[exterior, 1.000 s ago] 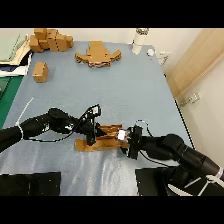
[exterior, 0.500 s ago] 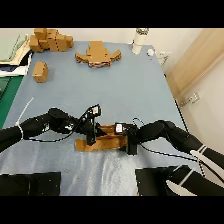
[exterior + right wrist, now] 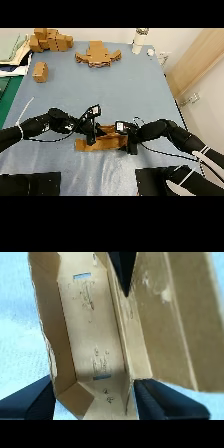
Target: Fold the box.
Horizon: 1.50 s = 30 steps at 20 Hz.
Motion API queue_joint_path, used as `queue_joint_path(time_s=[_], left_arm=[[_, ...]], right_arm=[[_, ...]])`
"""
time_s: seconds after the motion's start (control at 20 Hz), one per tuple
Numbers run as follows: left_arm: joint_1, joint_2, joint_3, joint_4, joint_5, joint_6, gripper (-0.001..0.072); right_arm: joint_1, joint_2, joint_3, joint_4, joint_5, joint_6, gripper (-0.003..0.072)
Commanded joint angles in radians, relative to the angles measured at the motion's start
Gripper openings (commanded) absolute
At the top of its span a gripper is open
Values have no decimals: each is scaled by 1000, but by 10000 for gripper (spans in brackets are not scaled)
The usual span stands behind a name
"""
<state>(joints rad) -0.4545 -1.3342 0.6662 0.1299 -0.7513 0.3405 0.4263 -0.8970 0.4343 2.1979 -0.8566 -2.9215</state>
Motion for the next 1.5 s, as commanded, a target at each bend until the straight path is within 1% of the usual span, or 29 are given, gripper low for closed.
queue_joint_path(time_s=[0.0, 0.15, 0.35, 0.85, 1.05, 1.2, 1.25, 1.3, 1.45], left_arm=[[-1, 0, -1, 0, 0, 0, 11], [-1, 0, -1, 0, 0, 0, 12], [-1, 0, -1, 0, 0, 0, 11], [-1, 0, -1, 0, 0, 0, 12], [-1, 0, -1, 0, 0, 0, 11], [-1, 0, -1, 0, 0, 0, 11], [-1, 0, -1, 0, 0, 0, 12], [-1, 0, -1, 0, 0, 0, 11], [-1, 0, -1, 0, 0, 0, 11]], right_arm=[[2, -5, 1, 2, 14, 8, 717], [6, -33, 0, 2, 16, 8, 716], [6, -39, 0, -2, 43, 7, 707], [11, -76, 0, -2, 46, 3, 706], [52, -81, 0, -3, 54, -61, 705], [52, -108, 0, -3, 63, -64, 705], [52, -113, 0, -3, 64, -64, 688], [52, -113, 0, -3, 63, -64, 620], [52, -111, 1, -2, 68, -63, 613]])
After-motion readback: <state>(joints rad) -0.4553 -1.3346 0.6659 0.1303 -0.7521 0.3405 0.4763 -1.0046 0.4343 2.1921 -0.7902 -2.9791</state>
